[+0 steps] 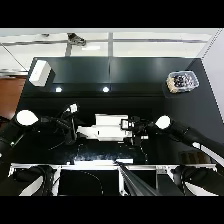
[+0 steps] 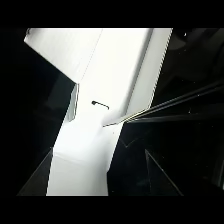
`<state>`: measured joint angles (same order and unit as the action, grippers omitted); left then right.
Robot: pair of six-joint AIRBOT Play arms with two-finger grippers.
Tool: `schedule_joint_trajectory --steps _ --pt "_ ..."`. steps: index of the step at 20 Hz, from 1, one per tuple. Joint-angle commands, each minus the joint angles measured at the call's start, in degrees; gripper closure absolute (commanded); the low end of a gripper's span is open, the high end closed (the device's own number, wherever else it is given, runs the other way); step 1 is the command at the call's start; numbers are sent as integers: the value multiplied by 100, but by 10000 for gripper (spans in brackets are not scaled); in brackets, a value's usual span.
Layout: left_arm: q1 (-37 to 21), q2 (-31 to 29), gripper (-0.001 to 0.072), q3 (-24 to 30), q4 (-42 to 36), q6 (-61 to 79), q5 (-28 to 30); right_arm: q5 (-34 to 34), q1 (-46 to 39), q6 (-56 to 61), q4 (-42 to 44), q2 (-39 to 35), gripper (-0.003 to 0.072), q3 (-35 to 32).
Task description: Fold the box and place the chain.
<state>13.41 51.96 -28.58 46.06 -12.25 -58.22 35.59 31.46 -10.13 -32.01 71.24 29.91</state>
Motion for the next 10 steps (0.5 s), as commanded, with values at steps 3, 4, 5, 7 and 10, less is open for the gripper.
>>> schedule_joint_trajectory --steps 3,4,5,7,10 --pt "376 568 84 -7 24 1421 518 4 9 0 0 0 286 -4" --pt "518 708 87 -7 -57 1565 527 2 9 0 0 0 286 -4" --pt "673 826 87 -7 -48 1596 564 2 9 2 0 0 286 -4" --pt "938 997 87 -7 -55 1593 778 2 9 0 0 0 286 -4" --pt "1266 1025 87 -7 -55 1591 1318 2 9 0 0 0 286 -4"
